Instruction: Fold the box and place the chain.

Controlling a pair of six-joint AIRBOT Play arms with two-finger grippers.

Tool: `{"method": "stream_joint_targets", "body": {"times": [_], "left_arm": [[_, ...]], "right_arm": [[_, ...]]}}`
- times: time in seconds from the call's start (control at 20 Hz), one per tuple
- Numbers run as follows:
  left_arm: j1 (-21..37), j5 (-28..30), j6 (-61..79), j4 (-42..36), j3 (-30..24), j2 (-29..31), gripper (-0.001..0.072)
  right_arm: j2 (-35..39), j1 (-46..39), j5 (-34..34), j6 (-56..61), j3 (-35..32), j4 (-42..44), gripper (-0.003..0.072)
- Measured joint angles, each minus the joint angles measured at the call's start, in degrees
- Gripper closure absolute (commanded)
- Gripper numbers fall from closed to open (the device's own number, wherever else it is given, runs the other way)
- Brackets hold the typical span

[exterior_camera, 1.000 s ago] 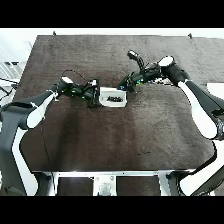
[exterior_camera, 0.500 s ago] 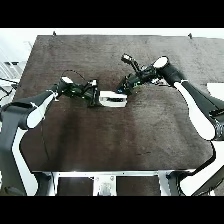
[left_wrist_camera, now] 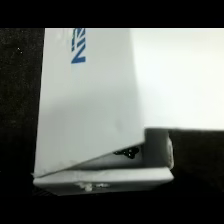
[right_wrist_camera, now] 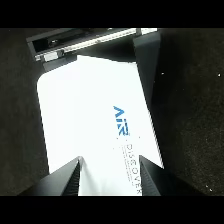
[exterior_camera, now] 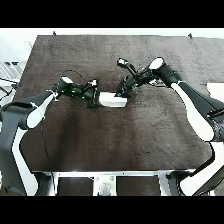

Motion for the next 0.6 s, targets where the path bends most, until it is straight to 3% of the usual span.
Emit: {"method": "stream_joint_targets", "body": {"times": [0.15, 0.6], "left_arm": [[0.02, 0.00, 0.02, 0.00, 0.00, 0.00, 0.0433], [0.02, -0.02, 0.02, 0.00, 0.00, 0.00, 0.0433]], "right_arm": [[0.00, 0.09, 0.13, -0.37, 0.00, -0.22, 0.0185], [0.17, -0.22, 1.33, -4.17, 0.00, 1.77, 0.0186]]}}
